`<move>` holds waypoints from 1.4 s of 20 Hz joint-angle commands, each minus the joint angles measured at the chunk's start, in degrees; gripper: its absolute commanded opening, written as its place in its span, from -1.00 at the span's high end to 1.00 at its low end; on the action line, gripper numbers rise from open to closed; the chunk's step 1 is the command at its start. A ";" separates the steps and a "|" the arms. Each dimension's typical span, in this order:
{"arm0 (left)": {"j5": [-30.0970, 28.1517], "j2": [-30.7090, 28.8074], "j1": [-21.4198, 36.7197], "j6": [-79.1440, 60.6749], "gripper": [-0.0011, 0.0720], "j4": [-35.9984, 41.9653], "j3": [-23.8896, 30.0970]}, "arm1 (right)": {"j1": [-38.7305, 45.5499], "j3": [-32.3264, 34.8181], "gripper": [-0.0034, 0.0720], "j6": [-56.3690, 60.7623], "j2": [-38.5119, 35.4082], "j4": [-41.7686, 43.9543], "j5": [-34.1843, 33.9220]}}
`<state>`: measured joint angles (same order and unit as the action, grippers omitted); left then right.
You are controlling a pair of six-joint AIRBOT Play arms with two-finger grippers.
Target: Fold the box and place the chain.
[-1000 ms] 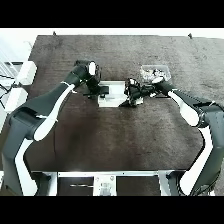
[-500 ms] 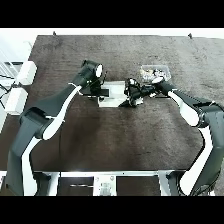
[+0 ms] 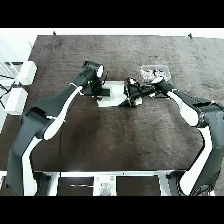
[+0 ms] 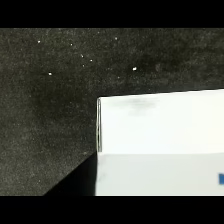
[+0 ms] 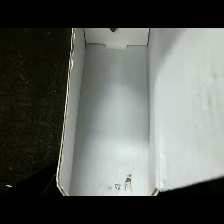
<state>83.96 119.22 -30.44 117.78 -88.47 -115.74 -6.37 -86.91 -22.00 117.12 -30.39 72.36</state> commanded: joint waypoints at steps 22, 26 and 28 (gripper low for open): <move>-15.76 -27.28 1.18 -19.39 -0.20 1.99 22.32 | 0.02 0.00 -0.05 -0.11 -0.04 -0.22 0.13; -29.57 -35.78 8.37 -51.54 -0.20 26.99 39.69 | 0.02 0.00 -0.05 -0.11 -0.04 -0.20 0.13; -31.76 -35.80 12.33 -65.70 -0.20 38.97 44.59 | 0.02 0.00 -0.05 -0.11 -0.04 -0.22 0.13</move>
<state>59.86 86.24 -22.68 74.52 -67.59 -79.83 -6.28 -86.91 -22.13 117.10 -30.63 72.51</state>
